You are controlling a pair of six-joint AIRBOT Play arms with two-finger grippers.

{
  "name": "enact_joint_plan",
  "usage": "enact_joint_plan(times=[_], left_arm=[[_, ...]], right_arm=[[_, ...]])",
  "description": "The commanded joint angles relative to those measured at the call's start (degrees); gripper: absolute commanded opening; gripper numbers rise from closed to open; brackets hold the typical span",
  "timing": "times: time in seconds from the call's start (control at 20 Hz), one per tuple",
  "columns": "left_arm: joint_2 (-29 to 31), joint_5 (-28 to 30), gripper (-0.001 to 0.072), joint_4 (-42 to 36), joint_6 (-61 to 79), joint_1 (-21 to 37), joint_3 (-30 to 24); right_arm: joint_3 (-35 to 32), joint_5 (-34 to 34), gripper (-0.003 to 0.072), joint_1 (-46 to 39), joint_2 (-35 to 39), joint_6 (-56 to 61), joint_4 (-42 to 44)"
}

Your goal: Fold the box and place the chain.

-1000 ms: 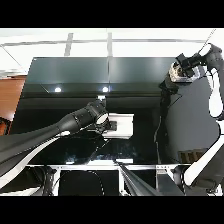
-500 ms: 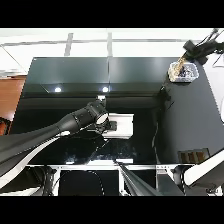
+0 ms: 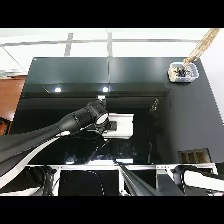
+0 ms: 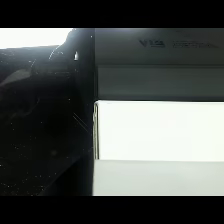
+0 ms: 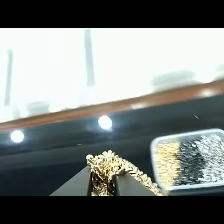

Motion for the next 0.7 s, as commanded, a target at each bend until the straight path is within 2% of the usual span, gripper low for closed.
enact_joint_plan(times=[0.0, 0.1, 0.3, 0.5, 0.65], left_arm=[[-0.02, 0.2, 0.0027, 0.04, 0.02, 0.04, 0.0], [-0.02, 0.17, 0.0027, 0.04, 0.02, 0.04, 0.0], [-0.02, 0.2, 0.0028, 0.07, 0.02, 0.04, 0.0], [-0.02, 0.13, 0.0027, 0.04, 0.02, 0.04, 0.0], [-0.02, 0.15, 0.0027, 0.04, 0.02, 0.04, 0.0]], right_arm=[[-0.76, 4.57, 0.0012, 1.07, 9.11, -1.73, 5.07], [-3.04, 5.4, 0.0012, 3.54, 13.64, -2.16, 4.96], [-6.99, 12.35, 0.0013, 10.97, 21.42, -2.14, 6.62], [-7.1, 21.53, 0.0013, 18.93, 22.99, -2.56, 6.51], [-9.22, 22.99, 0.0012, 22.69, 22.99, -2.56, 6.54]])
